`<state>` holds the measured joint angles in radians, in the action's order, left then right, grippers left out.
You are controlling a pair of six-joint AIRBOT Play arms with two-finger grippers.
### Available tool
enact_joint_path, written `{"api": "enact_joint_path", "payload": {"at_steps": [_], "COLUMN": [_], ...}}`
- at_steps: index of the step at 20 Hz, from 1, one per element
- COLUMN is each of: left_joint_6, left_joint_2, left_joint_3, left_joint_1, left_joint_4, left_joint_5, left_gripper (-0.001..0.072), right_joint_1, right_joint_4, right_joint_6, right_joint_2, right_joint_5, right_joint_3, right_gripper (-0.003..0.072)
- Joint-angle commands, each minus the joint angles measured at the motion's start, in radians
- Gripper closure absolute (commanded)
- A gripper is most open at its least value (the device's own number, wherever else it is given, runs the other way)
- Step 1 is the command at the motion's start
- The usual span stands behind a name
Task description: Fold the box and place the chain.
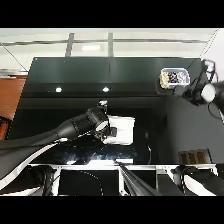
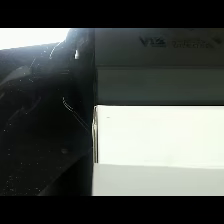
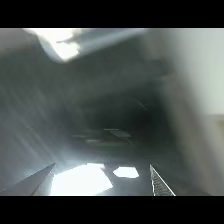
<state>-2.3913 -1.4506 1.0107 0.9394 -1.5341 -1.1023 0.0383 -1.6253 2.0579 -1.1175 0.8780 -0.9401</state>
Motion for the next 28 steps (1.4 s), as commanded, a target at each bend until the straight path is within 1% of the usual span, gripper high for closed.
{"api": "enact_joint_path", "payload": {"at_steps": [1,3,4,6,7,8,9,11,23,28], "left_joint_6": [0.001,0.001,0.001,0.001,0.001,0.001,0.001,0.001,0.001,0.001], "left_joint_2": [0.000,0.000,0.000,0.000,0.000,0.000,0.000,0.000,0.000,0.000], "left_joint_3": [0.000,0.000,0.000,0.000,0.000,0.000,0.000,0.000,0.000,0.000], "left_joint_1": [0.000,0.000,0.000,0.000,0.000,0.000,0.000,0.000,0.000,0.000], "left_joint_4": [-0.002,-0.003,-0.003,-0.003,-0.003,-0.003,-0.003,-0.003,-0.006,-0.007], "left_joint_5": [0.001,0.000,-0.001,0.001,0.001,0.001,0.000,0.000,0.000,0.002], "left_gripper": [0.0680,0.0680,0.0680,0.0680,0.0680,0.0680,0.0680,0.0680,0.0680,0.0680], "right_joint_1": [-0.159,-0.164,-0.163,-0.162,-0.162,-0.162,-0.162,-0.163,-0.140,-0.137], "right_joint_4": [0.362,0.412,0.425,0.424,0.423,0.424,0.418,0.417,0.432,0.447], "right_joint_6": [-0.022,0.068,0.114,0.223,0.278,0.328,0.351,0.381,0.422,0.430], "right_joint_2": [-0.226,-0.386,-0.452,-0.549,-0.575,-0.591,-0.600,-0.616,-0.692,-0.716], "right_joint_5": [-0.019,0.083,0.113,0.143,0.130,0.094,0.072,0.058,0.011,-0.031], "right_joint_3": [-0.246,-0.437,-0.515,-0.623,-0.643,-0.646,-0.646,-0.646,-0.645,-0.646], "right_gripper": [-0.0031,-0.0030,-0.0030,-0.0029,-0.0028,0.0051,0.0089,0.0089,0.0089,0.0089]}}
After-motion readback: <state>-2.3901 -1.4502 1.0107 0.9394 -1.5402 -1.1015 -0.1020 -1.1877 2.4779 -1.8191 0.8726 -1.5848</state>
